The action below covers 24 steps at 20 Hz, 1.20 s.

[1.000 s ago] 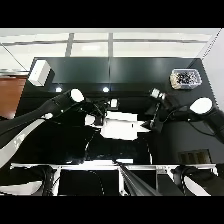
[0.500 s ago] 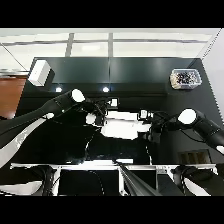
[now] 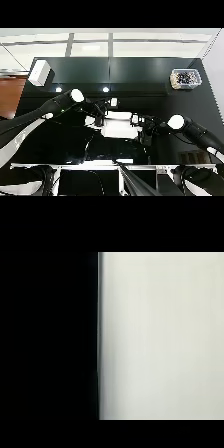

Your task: Fold the box and place the chain.

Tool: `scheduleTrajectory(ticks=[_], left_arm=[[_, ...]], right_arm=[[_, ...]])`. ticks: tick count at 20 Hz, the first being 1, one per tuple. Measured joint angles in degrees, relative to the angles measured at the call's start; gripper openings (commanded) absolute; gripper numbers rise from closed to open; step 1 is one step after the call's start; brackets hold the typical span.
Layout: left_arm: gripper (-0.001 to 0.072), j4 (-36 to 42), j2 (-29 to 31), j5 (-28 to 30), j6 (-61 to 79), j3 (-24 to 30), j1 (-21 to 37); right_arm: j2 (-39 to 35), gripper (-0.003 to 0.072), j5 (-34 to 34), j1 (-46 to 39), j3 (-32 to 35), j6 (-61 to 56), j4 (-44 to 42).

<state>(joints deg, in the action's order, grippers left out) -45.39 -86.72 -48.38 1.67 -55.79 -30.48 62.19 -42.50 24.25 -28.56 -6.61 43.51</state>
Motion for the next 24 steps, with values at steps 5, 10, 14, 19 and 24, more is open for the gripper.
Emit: scheduleTrajectory(ticks=[5, 10, 14, 19, 24], left_arm=[[0.0027, 0.13, 0.07, -0.22, -0.59, 0.0, 0.0], [0.0027, 0.2, 0.07, -0.15, -0.74, 0.02, 0.0], [0.0026, 0.2, 0.07, -0.26, -0.59, 0.02, 0.0], [0.0027, 0.22, 0.07, -0.22, -0.59, 0.02, 0.0], [0.0027, 0.22, 0.07, -0.2, -0.59, 0.02, 0.0]], right_arm=[[-1.81, 0.0705, 4.04, 0.61, -2.21, 0.0, -1.68], [-2.56, 0.0705, 5.77, -0.07, -3.39, 0.09, 0.33], [-2.67, 0.0704, 5.88, -2.29, -3.61, 0.92, 0.39], [-1.95, 0.0705, 3.93, -4.76, -3.67, 6.88, -4.28], [2.54, 0.0705, 1.62, -5.77, -3.67, 16.13, -9.77]])
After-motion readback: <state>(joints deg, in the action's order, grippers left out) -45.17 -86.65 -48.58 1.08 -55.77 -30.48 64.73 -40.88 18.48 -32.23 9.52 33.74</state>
